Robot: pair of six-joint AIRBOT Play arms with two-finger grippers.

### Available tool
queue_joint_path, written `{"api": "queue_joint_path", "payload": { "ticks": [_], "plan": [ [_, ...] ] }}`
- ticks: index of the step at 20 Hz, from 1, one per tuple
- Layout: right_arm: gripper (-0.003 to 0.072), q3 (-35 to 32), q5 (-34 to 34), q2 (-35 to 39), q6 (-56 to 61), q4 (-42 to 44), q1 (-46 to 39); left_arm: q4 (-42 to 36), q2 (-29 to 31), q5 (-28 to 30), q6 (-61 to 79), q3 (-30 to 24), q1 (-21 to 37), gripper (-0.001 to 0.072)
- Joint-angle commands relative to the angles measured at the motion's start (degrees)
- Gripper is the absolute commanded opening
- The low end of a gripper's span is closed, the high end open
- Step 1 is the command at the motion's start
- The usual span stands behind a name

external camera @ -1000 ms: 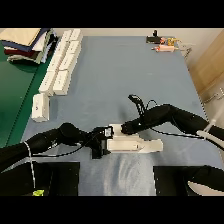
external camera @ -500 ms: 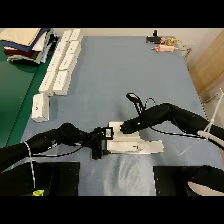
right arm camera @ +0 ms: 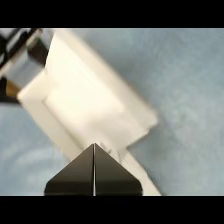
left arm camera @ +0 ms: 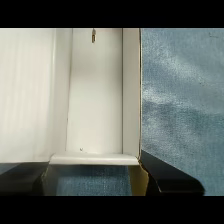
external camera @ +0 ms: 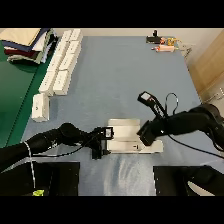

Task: Fold the box.

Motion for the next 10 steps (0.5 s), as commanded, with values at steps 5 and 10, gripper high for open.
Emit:
{"api": "queue_joint_path", "payload": {
  "ticks": [5, 10],
  "plan": [
    [0.0648, -12.85, -5.27, 10.69, -22.99, -10.08, 0.52, -0.02, 0.00, 0.02, -0.04, 0.04, 0.02, 0.0427],
    [0.0668, -14.40, 11.06, 6.45, -33.09, -9.66, 0.52, 0.00, 0.00, 0.02, -0.04, 0.04, 0.02, 0.0427]
  ]
}}
